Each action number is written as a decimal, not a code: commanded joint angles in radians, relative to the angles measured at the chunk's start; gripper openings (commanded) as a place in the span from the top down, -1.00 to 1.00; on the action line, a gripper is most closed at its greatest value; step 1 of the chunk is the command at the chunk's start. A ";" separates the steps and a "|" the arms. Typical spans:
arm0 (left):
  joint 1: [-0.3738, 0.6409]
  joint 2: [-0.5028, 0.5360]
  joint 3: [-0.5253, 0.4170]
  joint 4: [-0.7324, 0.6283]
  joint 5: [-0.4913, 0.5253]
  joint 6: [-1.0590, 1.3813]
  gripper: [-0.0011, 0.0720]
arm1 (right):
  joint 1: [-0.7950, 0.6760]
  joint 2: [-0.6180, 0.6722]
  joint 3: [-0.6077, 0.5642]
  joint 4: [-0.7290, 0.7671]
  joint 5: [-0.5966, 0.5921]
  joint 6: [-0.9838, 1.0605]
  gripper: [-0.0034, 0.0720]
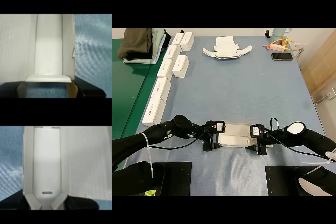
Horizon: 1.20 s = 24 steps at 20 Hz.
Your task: Fold the box.
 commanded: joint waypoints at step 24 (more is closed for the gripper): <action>-0.033 -0.006 0.005 0.026 0.028 -0.037 -0.66 | 0.000 0.001 0.000 0.000 0.000 0.000 -0.44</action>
